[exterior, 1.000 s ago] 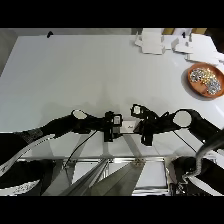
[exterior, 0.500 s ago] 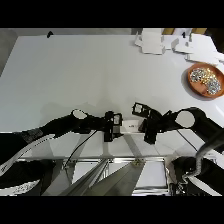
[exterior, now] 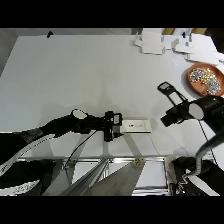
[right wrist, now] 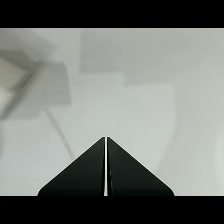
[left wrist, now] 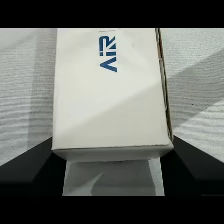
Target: Fold the box and place the chain.
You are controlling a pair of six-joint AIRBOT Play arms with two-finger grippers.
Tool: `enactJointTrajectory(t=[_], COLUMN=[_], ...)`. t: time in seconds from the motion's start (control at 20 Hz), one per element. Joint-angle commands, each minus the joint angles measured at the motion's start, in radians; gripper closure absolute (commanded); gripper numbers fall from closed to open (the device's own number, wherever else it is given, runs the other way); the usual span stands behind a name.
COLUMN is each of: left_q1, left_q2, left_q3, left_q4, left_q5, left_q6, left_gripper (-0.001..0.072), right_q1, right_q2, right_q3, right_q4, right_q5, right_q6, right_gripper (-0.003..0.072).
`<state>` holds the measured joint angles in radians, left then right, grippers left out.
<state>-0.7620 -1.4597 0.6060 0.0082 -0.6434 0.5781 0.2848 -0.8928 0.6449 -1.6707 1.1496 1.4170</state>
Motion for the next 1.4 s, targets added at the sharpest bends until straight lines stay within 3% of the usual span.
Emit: enactJointTrajectory(t=[0.0,0.15,0.35,1.0,1.2,1.35], left_q1=[0.000,0.000,0.000,0.003,0.060,0.187], left_q2=[0.000,0.000,0.000,0.010,0.144,0.311], left_q3=[0.000,0.000,0.000,0.000,0.000,0.000], left_q4=[0.001,0.001,0.003,0.004,0.025,0.172], left_q5=[0.000,0.000,0.000,0.002,0.005,0.029], left_q6=[0.001,0.002,0.001,-0.003,-0.196,-0.373], left_gripper=[0.0501,0.0501,0.0501,0.0501,0.0500,0.0500], right_q1=[-0.231,-0.425,-0.564,-0.588,-0.588,-0.588], right_q2=[-0.035,-0.042,-0.041,-0.041,-0.041,-0.041], right_q3=[0.000,0.000,0.000,0.000,0.000,0.000], right_q4=[-0.076,-0.080,-0.079,-0.077,-0.077,-0.077], right_q5=[0.032,0.042,0.074,0.074,0.074,0.074], right_q6=[0.081,0.061,0.071,0.071,0.071,0.071], right_gripper=[0.0667,0.0667,0.0667,0.0667,0.0667,0.0667])
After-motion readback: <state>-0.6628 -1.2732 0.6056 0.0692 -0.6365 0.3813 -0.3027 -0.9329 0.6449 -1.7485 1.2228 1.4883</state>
